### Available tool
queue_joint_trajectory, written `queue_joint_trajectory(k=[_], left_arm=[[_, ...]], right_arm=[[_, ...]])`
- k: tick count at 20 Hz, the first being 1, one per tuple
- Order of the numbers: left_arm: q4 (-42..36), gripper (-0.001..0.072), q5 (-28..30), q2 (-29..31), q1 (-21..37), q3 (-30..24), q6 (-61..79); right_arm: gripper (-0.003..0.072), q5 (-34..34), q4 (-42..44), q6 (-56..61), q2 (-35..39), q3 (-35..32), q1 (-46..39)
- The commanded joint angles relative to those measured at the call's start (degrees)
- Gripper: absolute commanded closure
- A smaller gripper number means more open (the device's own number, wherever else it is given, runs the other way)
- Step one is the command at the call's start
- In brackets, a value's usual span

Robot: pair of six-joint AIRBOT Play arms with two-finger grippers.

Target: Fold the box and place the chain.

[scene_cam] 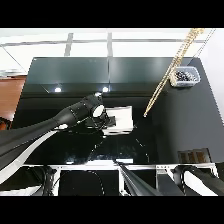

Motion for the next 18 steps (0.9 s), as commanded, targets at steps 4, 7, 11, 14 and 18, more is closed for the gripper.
queue_joint_trajectory(k=[4, 7, 11, 14, 18], left_arm=[[-0.2, 0.0679, 0.0, 0.0, 0.0, 0.0, 0.0], [-0.2, 0.0679, -0.1, 0.0, 0.0, 0.0, 0.0], [-0.2, 0.0679, 0.0, 0.0, 0.0, 0.0, 0.0], [-0.2, 0.0679, 0.0, 0.0, 0.0, 0.0, 0.0], [-0.2, 0.0679, 0.0, 0.0, 0.0, 0.0, 0.0]], right_arm=[[0.0677, 3.0, -1.5, -0.5, 0.0, 0.1, 5.2], [0.0677, 6.0, -1.5, -0.5, 0.0, 0.1, 5.6], [0.0678, 9.7, -1.4, -0.3, 0.0, 0.1, 6.4], [0.0677, 10.4, -1.4, 0.4, 0.0, 0.1, 6.4], [0.0677, 14.5, -1.3, 0.5, 0.0, 0.1, 6.5]])
